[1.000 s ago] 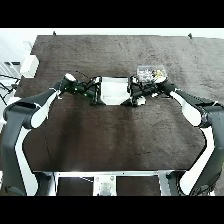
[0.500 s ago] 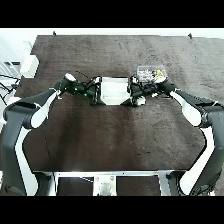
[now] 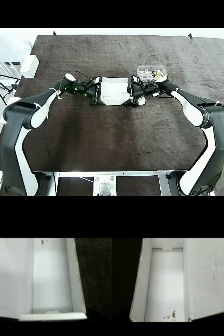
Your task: Fold the box and place the chain.
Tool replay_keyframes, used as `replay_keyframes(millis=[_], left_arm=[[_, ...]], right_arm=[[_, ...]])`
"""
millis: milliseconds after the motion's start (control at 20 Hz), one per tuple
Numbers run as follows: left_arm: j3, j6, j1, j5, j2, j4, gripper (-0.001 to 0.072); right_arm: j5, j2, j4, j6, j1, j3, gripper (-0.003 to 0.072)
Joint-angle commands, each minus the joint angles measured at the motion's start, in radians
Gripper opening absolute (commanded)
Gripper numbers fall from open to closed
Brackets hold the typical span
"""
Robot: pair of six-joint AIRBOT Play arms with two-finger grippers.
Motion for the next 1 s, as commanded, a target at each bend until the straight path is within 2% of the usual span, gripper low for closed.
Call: replay_keyframes(millis=[0, 350, 500, 550, 600, 650, 850, 950], left_arm=[[0.000, 0.000, 0.001, 0.002, 0.000, -0.002, 0.0420], [0.000, 0.000, 0.001, 0.003, 0.000, -0.001, 0.0420], [0.000, 0.000, 0.001, 0.003, 0.000, -0.002, 0.0420], [0.000, 0.000, 0.001, 0.003, 0.000, -0.002, 0.0420], [0.000, 0.000, 0.001, 0.003, 0.000, -0.002, 0.0420], [0.000, 0.000, 0.001, 0.003, 0.000, -0.002, 0.0420], [0.000, 0.000, 0.001, 0.003, 0.000, -0.002, 0.0420], [0.000, 0.000, 0.001, 0.003, 0.000, -0.002, 0.0420]], right_arm=[[0.001, 0.016, -0.050, 0.060, -0.025, 0.000, 0.0720], [0.029, 0.111, -0.135, 0.156, -0.138, 0.000, 0.0720], [0.114, 0.163, -0.105, 0.179, -0.176, 0.000, 0.0720], [0.162, 0.170, -0.067, 0.195, -0.177, 0.000, 0.0625], [0.222, 0.172, -0.019, 0.194, -0.173, 0.000, 0.0239], [0.261, 0.171, 0.016, 0.191, -0.167, -0.002, 0.0016], [0.209, 0.167, 0.161, 0.195, -0.124, -0.031, 0.0004], [0.107, 0.166, 0.189, 0.227, -0.084, -0.033, 0.0004]])
